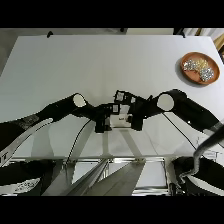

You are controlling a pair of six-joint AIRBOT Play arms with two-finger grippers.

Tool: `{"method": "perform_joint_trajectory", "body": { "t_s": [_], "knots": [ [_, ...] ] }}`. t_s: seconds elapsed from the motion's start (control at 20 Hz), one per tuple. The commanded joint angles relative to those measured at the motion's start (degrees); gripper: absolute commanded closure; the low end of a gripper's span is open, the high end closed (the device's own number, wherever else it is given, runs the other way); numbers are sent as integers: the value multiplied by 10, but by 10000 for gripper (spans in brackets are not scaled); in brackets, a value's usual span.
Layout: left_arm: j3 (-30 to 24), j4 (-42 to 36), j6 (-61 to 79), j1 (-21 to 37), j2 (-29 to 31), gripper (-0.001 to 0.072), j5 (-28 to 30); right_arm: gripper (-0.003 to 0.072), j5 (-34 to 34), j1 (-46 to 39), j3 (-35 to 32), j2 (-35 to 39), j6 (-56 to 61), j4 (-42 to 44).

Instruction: Fold the box and place the chain.

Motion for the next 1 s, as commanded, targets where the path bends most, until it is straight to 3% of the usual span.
{"method": "perform_joint_trajectory", "body": {
  "t_s": [0.0, 0.25, 0.3, 0.45, 0.7, 0.95],
  "knots": [
    [0, 1, -2, 0, 0, 699, 6, 335, 6, 0, 0, 31, 0, -2],
    [0, 1, -2, 0, 0, 699, 6, 341, 17, -20, 0, 58, 2, 23],
    [0, 1, -2, 0, 0, 699, 6, 381, 18, -29, -1, 59, 2, 45],
    [0, 1, -2, 0, 0, 699, 6, 670, -11, -63, -30, 59, -13, 148],
    [0, 1, -2, 0, 0, 699, 6, 673, -98, -84, -162, 59, -218, 327],
    [0, 1, -2, 0, 0, 699, 6, 673, -115, -83, -203, 59, -332, 410]
  ]
}}
